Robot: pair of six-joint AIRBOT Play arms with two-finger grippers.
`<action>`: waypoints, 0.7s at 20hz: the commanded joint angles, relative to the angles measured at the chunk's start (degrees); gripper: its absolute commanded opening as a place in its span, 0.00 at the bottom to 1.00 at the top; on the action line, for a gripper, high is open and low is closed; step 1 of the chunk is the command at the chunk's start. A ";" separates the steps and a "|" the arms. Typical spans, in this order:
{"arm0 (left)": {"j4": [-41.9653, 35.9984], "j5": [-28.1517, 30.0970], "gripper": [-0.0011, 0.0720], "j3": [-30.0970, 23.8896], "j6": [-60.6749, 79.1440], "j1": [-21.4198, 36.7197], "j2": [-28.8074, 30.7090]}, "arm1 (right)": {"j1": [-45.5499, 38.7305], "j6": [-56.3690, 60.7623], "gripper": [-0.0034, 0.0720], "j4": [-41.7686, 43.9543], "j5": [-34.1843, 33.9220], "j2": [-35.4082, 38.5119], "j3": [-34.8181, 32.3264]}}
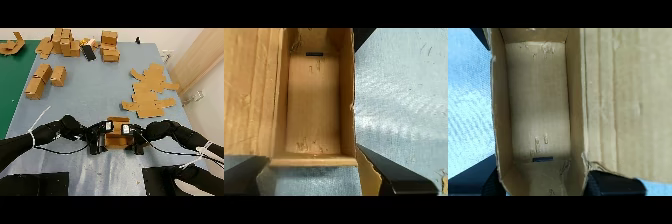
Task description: Fold the box.
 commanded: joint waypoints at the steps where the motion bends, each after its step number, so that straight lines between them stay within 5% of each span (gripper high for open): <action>1: -0.09 0.35 0.72 0.07 0.17 -0.02 -0.20 | 0.04 0.07 0.64 0.04 0.02 0.02 -0.02; 2: -0.09 0.35 0.58 0.07 0.22 -0.04 -0.33 | 0.04 0.07 0.64 0.04 0.02 0.00 -0.02; 14: -0.11 0.31 0.58 0.13 0.37 -0.02 -0.37 | 0.04 0.07 0.64 0.04 0.02 0.02 -0.02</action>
